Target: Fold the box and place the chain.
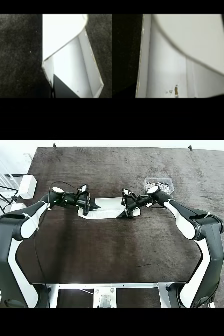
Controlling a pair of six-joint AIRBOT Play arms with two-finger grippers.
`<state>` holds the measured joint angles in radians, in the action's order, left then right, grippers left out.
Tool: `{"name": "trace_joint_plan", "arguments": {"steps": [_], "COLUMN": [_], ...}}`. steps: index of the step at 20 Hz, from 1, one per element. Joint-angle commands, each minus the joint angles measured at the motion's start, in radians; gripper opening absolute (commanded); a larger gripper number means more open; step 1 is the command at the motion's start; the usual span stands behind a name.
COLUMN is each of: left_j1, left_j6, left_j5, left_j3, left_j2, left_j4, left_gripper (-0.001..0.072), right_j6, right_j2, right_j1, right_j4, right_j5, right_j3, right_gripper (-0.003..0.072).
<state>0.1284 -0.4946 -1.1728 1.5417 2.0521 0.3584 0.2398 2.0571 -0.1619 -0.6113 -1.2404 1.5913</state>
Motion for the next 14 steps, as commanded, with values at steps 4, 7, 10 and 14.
{"name": "trace_joint_plan", "arguments": {"steps": [4,7,10,14], "left_j1": [0.0,0.0,0.0,-0.002], "left_j6": [-0.001,0.0,-0.001,0.008], "left_j5": [0.005,0.0,-0.037,-0.068], "left_j3": [0.0,0.0,0.0,0.005], "left_j2": [0.0,0.0,0.0,-0.002], "left_j4": [0.0,0.0,-0.01,-0.026], "left_gripper": [0.0019,0.0019,0.0169,0.0347], "right_j6": [0.0,0.0,0.0,0.0], "right_j2": [0.0,0.0,0.0,0.0], "right_j1": [-0.001,-0.001,-0.001,-0.001], "right_j4": [0.0,0.0,0.0,0.0], "right_j5": [-0.001,-0.001,-0.001,-0.001], "right_j3": [0.0,0.0,0.0,0.0], "right_gripper": [0.0475,0.0475,0.0475,0.0475]}}
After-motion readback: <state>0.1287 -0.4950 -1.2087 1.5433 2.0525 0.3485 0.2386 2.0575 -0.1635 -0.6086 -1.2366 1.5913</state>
